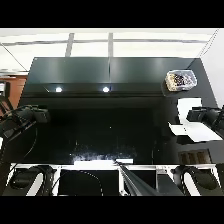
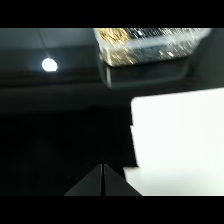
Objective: Fold the box and place the chain.
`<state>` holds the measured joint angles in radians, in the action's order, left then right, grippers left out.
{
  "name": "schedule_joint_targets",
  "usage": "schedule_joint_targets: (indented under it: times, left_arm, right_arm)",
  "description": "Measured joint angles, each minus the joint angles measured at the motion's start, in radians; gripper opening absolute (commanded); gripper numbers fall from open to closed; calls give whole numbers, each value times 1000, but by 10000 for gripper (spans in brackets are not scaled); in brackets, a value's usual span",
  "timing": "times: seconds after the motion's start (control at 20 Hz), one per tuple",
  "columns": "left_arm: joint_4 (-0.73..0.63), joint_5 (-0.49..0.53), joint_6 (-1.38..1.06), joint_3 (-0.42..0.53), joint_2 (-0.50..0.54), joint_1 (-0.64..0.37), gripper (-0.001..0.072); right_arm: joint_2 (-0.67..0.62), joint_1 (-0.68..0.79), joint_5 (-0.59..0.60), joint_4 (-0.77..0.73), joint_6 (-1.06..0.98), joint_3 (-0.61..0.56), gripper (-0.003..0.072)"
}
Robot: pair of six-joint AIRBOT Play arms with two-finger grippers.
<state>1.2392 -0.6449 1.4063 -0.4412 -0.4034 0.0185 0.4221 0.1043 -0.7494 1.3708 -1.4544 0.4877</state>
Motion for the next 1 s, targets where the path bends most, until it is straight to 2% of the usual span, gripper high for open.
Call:
schedule_joint_targets:
  times: [0.05,0.1,0.15,0.2,0.25,0.35,0.55,0.8,1.0]
  left_arm:
    - [-18,63,0,0,0,0,37]
    - [-44,128,0,0,0,0,153]
    - [-74,194,0,0,-1,1,490]
    - [-106,250,0,0,-5,3,703]
    - [-140,300,1,0,-14,8,705]
    - [-180,338,-2,-13,-43,23,706]
    - [-216,219,-72,-73,-146,96,704]
    - [-230,94,-120,-132,-254,153,707]
    - [-222,-9,-127,-145,-312,165,707]
  right_arm:
    - [0,0,31,-36,1,0,398]
    - [0,0,61,-62,2,0,720]
    - [0,0,93,-84,1,0,720]
    - [4,0,122,-95,0,0,720]
    - [12,2,149,-101,-5,0,720]
    - [54,27,177,-77,-50,16,720]
    - [275,203,123,63,-185,183,720]
    - [644,515,-129,134,-196,531,720]
    - [837,729,-327,123,-124,735,720]
